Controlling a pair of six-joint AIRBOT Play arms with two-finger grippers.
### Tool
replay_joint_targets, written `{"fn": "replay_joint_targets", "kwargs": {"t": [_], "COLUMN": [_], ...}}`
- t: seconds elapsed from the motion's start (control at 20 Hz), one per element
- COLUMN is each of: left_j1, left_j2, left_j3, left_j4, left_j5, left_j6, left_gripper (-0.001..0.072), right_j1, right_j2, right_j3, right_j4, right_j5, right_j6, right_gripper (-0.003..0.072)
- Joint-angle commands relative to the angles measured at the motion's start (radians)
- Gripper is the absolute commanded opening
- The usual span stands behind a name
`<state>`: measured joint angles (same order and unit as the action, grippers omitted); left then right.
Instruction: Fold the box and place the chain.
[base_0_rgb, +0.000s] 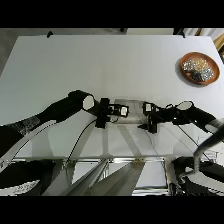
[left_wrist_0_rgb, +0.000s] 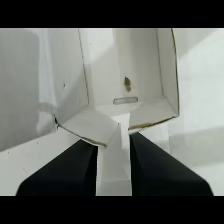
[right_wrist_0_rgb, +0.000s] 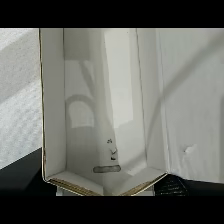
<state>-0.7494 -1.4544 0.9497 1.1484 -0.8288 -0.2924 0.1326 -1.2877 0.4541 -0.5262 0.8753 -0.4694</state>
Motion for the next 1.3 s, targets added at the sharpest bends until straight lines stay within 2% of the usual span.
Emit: {"fn": "replay_joint_targets", "kwargs": {"t": [0.0, 0.3, 0.4, 0.8, 0.95, 1.05, 1.1, 1.25], "left_j1": [-0.006, -0.042, -0.056, -0.079, -0.087, -0.087, -0.087, -0.087], "left_j2": [0.001, -0.002, -0.002, -0.029, -0.044, -0.047, -0.047, -0.047], "left_j3": [0.000, 0.000, 0.000, 0.000, 0.000, 0.000, 0.000, 0.000], "left_j4": [-0.018, -0.038, -0.039, -0.071, -0.086, -0.086, -0.086, -0.086], "left_j5": [0.045, 0.085, 0.109, 0.145, 0.144, 0.145, 0.145, 0.144], "left_j6": [0.012, 0.013, 0.016, 0.020, 0.020, 0.020, 0.019, 0.019], "left_gripper": [0.0200, 0.0188, 0.0130, 0.0135, 0.0178, 0.0378, 0.0416, 0.0415], "right_j1": [-0.001, -0.001, -0.001, -0.001, -0.001, -0.001, -0.001, -0.001], "right_j2": [0.001, 0.000, 0.000, 0.000, 0.001, 0.001, 0.000, 0.001], "right_j3": [0.001, 0.001, 0.001, 0.001, 0.001, 0.001, 0.001, 0.001], "right_j4": [0.000, 0.000, 0.000, 0.000, 0.000, 0.000, 0.000, 0.000], "right_j5": [0.000, 0.000, 0.000, 0.000, 0.000, 0.000, 0.000, 0.000], "right_j6": [0.000, 0.000, 0.000, 0.000, 0.000, 0.000, 0.000, 0.000], "right_gripper": [0.0372, 0.0372, 0.0372, 0.0372, 0.0372, 0.0372, 0.0372, 0.0372]}}
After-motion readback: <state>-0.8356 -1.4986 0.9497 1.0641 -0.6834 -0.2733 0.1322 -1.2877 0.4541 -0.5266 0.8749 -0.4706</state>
